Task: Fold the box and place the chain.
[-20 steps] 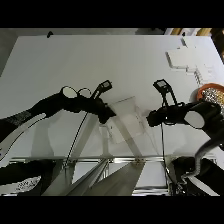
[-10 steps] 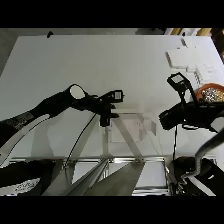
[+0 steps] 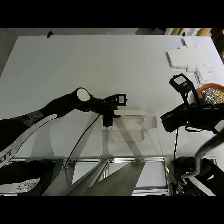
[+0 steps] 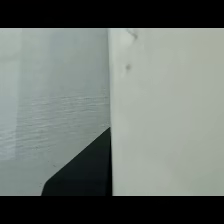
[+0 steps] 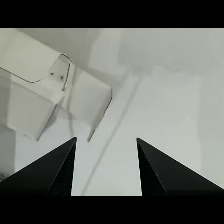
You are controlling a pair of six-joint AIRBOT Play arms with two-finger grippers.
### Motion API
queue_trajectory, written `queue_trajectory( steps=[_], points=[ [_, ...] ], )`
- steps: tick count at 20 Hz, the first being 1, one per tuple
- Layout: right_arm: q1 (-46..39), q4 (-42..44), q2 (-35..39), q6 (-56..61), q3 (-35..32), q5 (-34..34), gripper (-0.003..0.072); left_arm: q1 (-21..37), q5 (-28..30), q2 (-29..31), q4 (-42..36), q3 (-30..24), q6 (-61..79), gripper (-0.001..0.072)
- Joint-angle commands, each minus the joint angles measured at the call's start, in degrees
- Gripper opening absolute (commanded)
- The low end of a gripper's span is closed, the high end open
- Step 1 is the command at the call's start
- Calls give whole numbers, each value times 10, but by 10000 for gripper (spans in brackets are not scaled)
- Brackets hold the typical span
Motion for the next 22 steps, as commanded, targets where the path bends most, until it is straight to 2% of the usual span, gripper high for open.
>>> queue_trajectory(
  steps=[1,9,17,19,20,22],
  points=[
    [0,0,1,0,0,0,416,0,14,-11,0,0,2,5],
    [0,0,1,-2,0,-9,414,0,15,-11,0,0,1,9],
    [0,3,1,-36,0,-8,408,-1,14,-11,0,0,2,9],
    [0,25,1,-74,0,-4,403,-1,13,-11,0,0,1,9],
    [0,47,1,-107,-3,-4,376,-1,13,-11,0,0,2,9],
    [0,109,0,-202,-18,-10,205,-1,13,-11,0,0,1,9]
  ],
)
